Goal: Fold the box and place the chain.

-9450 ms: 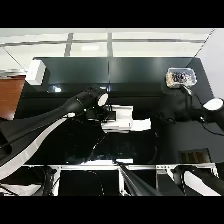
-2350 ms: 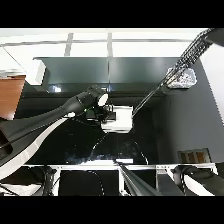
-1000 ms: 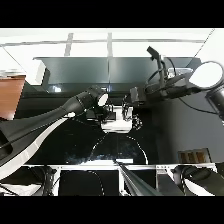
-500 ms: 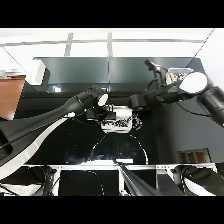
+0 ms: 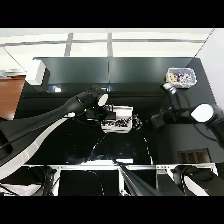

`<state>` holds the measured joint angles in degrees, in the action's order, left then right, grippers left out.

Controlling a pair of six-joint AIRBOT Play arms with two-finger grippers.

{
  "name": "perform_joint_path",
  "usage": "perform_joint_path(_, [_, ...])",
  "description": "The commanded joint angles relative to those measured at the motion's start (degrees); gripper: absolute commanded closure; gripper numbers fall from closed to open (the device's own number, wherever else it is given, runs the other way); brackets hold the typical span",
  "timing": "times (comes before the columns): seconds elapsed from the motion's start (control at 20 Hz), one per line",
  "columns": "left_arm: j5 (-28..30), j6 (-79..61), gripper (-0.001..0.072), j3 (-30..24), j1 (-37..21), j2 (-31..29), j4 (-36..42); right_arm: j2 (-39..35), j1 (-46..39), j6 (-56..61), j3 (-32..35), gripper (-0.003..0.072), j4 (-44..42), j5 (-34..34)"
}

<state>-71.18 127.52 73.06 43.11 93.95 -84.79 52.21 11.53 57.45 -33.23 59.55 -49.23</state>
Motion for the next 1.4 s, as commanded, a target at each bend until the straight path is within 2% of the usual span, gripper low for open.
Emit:
perform_joint_path(0.0, [0.22,0.00,0.0682,0.02,-0.07,0.04,-0.02,2.62,4.07,-29.14,5.38,-0.0015,-0.92,10.67])
perform_joint_path(0.15, [0.15,0.00,0.0682,0.02,-0.07,0.04,0.00,8.90,3.28,-54.47,5.16,-0.0014,-22.60,11.93])
perform_joint_path(0.2, [0.17,0.00,0.0682,0.02,-0.07,0.04,-0.02,11.19,2.67,-63.32,4.68,-0.0014,-25.73,9.31])
perform_joint_path(0.3, [0.17,0.00,0.0682,0.02,-0.07,0.04,-0.02,14.67,0.94,-74.71,3.48,-0.0014,-25.66,3.69])
perform_joint_path(0.45, [0.07,0.00,0.0682,0.02,-0.07,0.04,0.00,15.91,-1.16,-78.09,2.73,-0.0014,-24.81,2.19])
perform_joint_path(0.6, [0.09,0.00,0.0682,0.02,-0.07,0.04,-0.02,15.91,-1.73,-78.71,2.67,-0.0014,-20.26,2.54])
perform_joint_path(0.95, [0.15,0.00,0.0682,0.02,-0.04,0.04,0.00,16.44,-3.78,-78.71,2.67,-0.0014,-20.15,4.55])
perform_joint_path(1.35, [0.20,0.00,0.0682,0.02,-0.04,0.04,0.00,19.52,-1.97,-78.73,2.64,-0.0014,-28.39,10.78])
